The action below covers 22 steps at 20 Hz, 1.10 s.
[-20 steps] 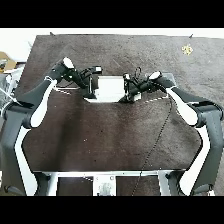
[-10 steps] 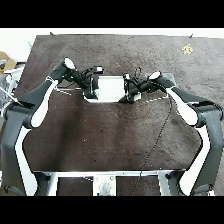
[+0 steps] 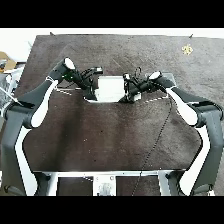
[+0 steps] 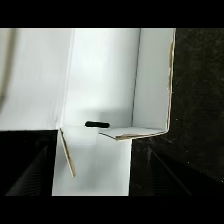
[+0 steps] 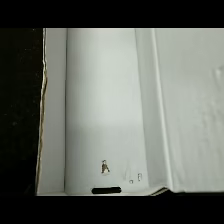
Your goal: Fold the box and place the chain.
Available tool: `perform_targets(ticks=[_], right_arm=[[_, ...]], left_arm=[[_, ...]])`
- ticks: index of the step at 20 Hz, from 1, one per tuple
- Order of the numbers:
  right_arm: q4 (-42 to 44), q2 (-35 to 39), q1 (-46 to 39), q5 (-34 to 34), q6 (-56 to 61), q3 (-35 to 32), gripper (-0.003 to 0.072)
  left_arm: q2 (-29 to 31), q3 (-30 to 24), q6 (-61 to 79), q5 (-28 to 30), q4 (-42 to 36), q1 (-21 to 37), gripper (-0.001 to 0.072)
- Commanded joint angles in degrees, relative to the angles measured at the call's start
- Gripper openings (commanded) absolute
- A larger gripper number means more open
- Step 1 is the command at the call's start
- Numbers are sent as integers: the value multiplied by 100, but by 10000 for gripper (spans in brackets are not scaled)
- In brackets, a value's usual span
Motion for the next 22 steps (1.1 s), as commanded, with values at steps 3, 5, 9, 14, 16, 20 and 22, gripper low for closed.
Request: perform_targets(ticks=[3,5,9,14,16,20,22], right_arm=[[2,-4,7,2,2,-2,509],[2,-4,7,2,0,-2,509],[2,-4,7,2,0,-2,509],[2,-4,7,2,0,-2,509],[2,-4,7,0,0,-2,509],[2,-4,7,0,0,-2,509],[2,-4,7,0,0,-2,509]], left_arm=[[-4,0,-107,-50,-46,-66,707],[-4,0,-120,-81,-20,-87,597],[-4,0,-101,-127,-26,-87,292],[-4,0,-98,87,-227,-94,290],[-4,0,-101,179,-245,-136,282],[-46,0,-57,203,-256,-304,102],[-140,0,-55,216,-262,-372,103]])
